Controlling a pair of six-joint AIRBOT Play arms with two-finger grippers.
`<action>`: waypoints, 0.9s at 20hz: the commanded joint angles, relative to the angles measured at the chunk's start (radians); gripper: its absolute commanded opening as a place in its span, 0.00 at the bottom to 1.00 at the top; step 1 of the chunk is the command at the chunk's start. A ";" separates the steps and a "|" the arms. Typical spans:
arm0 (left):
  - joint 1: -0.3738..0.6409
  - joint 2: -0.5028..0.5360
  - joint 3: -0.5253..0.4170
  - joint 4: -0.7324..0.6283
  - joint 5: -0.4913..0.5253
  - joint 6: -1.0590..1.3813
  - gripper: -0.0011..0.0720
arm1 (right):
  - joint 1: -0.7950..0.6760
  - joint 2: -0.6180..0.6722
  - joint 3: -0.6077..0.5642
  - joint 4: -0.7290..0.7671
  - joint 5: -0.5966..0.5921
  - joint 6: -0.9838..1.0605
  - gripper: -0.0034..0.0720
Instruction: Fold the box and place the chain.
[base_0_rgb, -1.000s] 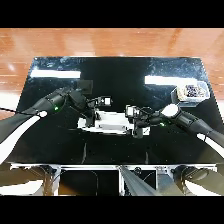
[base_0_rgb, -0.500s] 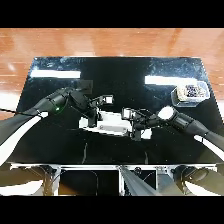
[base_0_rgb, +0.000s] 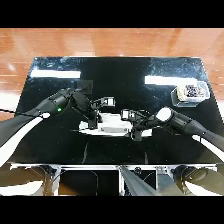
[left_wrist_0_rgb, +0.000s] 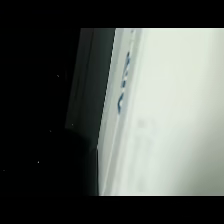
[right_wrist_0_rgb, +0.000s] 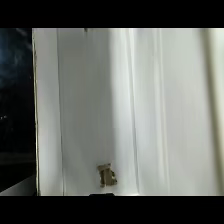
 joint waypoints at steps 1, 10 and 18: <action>-0.001 -0.001 0.000 0.019 0.006 -0.005 0.04 | 0.001 -0.005 -0.001 -0.030 -0.003 0.021 0.98; -0.001 -0.001 0.000 0.018 0.006 -0.008 0.04 | 0.001 -0.005 -0.001 -0.030 -0.011 0.020 0.98; -0.001 -0.001 0.000 0.018 0.031 -0.031 0.04 | 0.001 -0.009 -0.001 -0.026 -0.012 0.021 0.75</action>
